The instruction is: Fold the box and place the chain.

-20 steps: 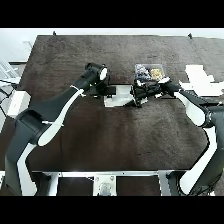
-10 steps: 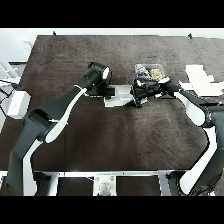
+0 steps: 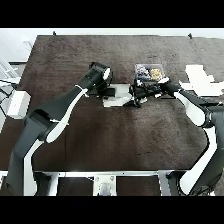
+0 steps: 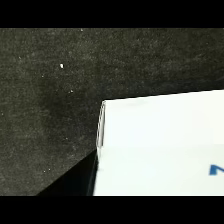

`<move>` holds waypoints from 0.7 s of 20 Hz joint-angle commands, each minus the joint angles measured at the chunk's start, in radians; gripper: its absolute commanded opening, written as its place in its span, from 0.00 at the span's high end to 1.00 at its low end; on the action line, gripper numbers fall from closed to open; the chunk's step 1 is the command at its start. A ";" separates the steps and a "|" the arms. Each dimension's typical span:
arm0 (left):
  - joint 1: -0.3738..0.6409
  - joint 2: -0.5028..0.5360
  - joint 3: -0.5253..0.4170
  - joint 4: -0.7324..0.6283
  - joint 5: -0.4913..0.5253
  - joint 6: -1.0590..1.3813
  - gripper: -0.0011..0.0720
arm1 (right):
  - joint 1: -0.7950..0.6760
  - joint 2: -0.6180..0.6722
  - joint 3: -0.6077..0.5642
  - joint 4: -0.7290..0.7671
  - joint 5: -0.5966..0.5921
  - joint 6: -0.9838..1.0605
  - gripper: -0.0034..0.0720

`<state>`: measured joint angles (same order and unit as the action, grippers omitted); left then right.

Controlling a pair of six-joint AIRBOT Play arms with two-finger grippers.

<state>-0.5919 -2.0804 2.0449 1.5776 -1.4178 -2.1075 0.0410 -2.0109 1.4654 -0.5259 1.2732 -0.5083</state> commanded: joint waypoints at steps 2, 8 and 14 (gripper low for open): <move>0.001 -0.001 0.001 0.013 0.016 0.019 0.95 | -0.001 0.000 0.000 -0.006 0.000 -0.001 0.28; 0.000 0.000 0.002 0.005 0.015 0.021 0.91 | -0.001 0.000 0.000 -0.006 0.000 -0.001 0.28; 0.000 0.016 0.004 -0.039 -0.015 0.027 0.43 | -0.001 0.000 0.000 -0.006 0.000 -0.001 0.28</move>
